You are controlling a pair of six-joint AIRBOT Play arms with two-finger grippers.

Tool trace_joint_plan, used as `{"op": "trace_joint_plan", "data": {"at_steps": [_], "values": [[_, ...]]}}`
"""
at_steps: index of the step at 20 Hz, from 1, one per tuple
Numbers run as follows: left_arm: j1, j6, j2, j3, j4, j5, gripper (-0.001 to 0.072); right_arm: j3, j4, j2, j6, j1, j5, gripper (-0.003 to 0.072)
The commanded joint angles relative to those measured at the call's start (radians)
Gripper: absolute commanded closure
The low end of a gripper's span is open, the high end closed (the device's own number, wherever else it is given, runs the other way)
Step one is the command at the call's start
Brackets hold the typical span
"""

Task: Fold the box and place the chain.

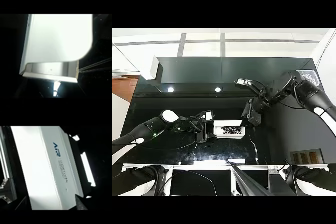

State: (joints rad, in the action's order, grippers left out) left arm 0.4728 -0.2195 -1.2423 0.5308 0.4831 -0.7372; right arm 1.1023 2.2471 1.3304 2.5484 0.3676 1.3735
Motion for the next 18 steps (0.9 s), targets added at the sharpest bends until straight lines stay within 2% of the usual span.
{"op": "trace_joint_plan", "data": {"at_steps": [1, 5, 7, 10, 11, 14, 18], "values": [[0.001, 0.0, 0.0, 0.001, 0.0, 0.0, 0.043, 0.003, 0.01, -0.005, 0.076, -0.01, -0.006, -0.001], [0.001, 0.0, 0.0, 0.001, 0.0, 0.001, 0.043, 0.019, -0.012, -0.19, 0.068, -0.137, -0.025, -0.001], [0.001, 0.0, 0.0, 0.001, 0.0, 0.001, 0.043, -0.059, 0.003, -0.28, 0.049, -0.23, -0.109, -0.001], [0.001, 0.0, 0.0, 0.001, 0.0, 0.001, 0.043, -0.296, 0.277, -0.26, 0.239, -0.217, -0.347, -0.0009], [0.001, 0.0, 0.0, 0.001, 0.0, 0.001, 0.043, -0.333, 0.305, -0.238, 0.296, -0.175, -0.393, -0.0009], [0.001, 0.0, 0.0, 0.001, 0.0, 0.001, 0.043, -0.345, 0.291, -0.178, 0.348, -0.066, -0.414, -0.0009], [0.001, 0.0, 0.0, 0.001, 0.0, 0.001, 0.043, -0.345, 0.239, -0.171, 0.346, -0.042, -0.397, -0.0009]]}}
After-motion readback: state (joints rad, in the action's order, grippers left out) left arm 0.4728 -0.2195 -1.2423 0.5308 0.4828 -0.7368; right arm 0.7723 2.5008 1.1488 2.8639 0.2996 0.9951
